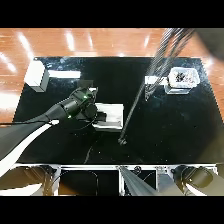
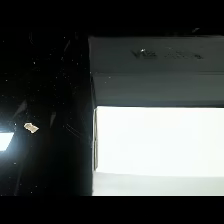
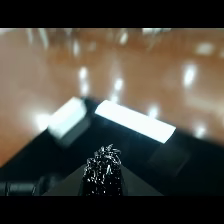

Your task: Fold the box and place the chain.

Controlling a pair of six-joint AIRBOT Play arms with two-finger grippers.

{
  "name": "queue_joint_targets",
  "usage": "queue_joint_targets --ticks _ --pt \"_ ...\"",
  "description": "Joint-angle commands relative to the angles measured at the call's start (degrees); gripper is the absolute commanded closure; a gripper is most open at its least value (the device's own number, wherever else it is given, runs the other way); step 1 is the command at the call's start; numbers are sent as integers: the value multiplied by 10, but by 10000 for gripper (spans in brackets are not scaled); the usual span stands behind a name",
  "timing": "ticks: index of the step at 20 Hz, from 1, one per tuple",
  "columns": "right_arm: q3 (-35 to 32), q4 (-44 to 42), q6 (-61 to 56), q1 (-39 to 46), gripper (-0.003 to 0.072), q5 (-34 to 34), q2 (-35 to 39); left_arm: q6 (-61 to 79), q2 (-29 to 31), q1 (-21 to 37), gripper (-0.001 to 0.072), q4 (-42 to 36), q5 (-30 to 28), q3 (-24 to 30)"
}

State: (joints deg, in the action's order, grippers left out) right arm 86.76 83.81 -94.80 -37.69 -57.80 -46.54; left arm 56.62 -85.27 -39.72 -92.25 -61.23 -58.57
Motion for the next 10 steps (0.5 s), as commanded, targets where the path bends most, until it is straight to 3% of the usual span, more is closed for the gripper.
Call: queue_joint_targets --ticks 1,10 --pt "-83 -57 -16 -19 658 22 -21 0 0 0 683 0 0 0" --pt "-107 -95 4 -27 659 20 -134 0 0 0 683 0 2 0"
